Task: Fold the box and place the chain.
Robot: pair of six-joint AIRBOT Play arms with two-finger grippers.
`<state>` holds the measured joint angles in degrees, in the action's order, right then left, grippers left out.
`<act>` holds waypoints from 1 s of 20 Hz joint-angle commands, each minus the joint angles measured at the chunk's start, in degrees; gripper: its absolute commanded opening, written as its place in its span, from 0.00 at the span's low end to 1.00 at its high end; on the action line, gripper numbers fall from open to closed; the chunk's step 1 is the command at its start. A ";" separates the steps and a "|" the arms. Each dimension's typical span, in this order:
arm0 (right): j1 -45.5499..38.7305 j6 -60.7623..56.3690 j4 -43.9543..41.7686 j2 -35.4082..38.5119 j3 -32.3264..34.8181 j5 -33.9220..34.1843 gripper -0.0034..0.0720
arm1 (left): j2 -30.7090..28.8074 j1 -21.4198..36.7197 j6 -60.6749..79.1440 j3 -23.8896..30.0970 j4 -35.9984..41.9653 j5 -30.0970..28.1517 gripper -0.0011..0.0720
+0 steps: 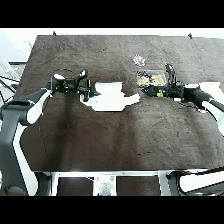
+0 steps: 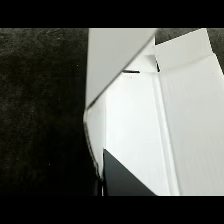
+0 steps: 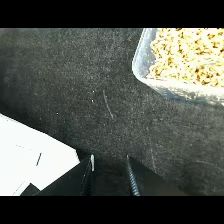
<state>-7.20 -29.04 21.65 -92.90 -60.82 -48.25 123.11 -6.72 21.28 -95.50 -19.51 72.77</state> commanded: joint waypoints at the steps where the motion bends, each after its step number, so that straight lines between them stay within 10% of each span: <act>1: 0.00 2.60 -0.70 1.03 0.09 -3.34 0.39 | 0.04 0.00 0.20 0.02 -0.63 -0.48 0.04; 13: 5.01 16.65 -5.55 22.58 14.29 -2.16 0.39 | 0.00 0.00 0.17 0.00 -0.59 0.20 0.04; 16: 7.26 19.43 -2.27 22.38 14.29 -2.14 0.22 | 0.00 0.00 0.17 0.00 -0.59 0.00 0.04; 20: 14.88 20.85 6.91 22.34 14.47 2.01 0.68 | 0.00 0.00 0.17 0.00 -0.52 0.02 0.04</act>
<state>3.38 -9.87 22.31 -70.72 -46.61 -49.43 123.11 -6.72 21.45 -95.53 -20.05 72.90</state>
